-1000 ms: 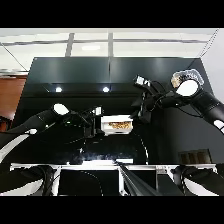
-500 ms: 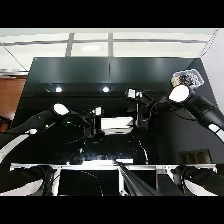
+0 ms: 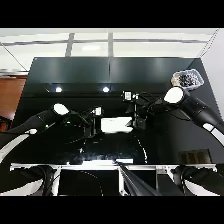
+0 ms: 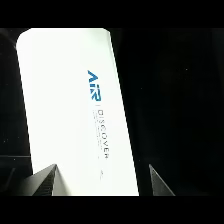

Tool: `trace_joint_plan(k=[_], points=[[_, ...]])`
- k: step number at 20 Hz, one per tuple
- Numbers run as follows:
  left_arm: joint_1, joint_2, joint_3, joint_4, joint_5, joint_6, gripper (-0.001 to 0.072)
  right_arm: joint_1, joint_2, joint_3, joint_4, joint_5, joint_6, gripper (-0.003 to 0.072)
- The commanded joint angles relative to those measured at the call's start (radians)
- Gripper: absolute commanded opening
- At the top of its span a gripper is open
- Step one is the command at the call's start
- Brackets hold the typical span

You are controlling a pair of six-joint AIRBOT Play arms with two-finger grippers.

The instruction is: Fold the box and place the chain.

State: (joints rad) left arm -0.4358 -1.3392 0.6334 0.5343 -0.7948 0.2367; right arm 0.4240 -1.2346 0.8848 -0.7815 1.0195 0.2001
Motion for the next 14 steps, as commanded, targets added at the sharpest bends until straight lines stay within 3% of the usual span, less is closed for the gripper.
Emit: trace_joint_plan(k=[1,10,11,12,13,14], points=[[0.000,-0.001,0.000,0.000,-0.001,0.001,0.0396,0.003,-0.013,0.000,0.003,0.002,0.000,0.0720],[0.000,-0.001,0.000,0.000,-0.001,0.001,0.0396,0.027,-0.013,0.000,-0.009,0.014,0.003,0.0720],[0.000,-0.001,0.000,0.000,-0.002,0.000,0.0396,0.027,-0.013,0.000,-0.009,0.012,0.011,0.0694],[0.000,-0.001,0.000,0.000,-0.002,0.001,0.0396,0.027,-0.013,0.000,-0.016,0.008,0.029,0.0556],[0.000,-0.001,0.000,0.000,-0.002,0.001,0.0396,0.027,-0.013,0.000,-0.023,0.006,0.031,0.0483],[0.000,-0.001,0.000,0.000,-0.002,0.000,0.0396,0.027,-0.013,0.000,-0.025,0.003,0.032,0.0484]])
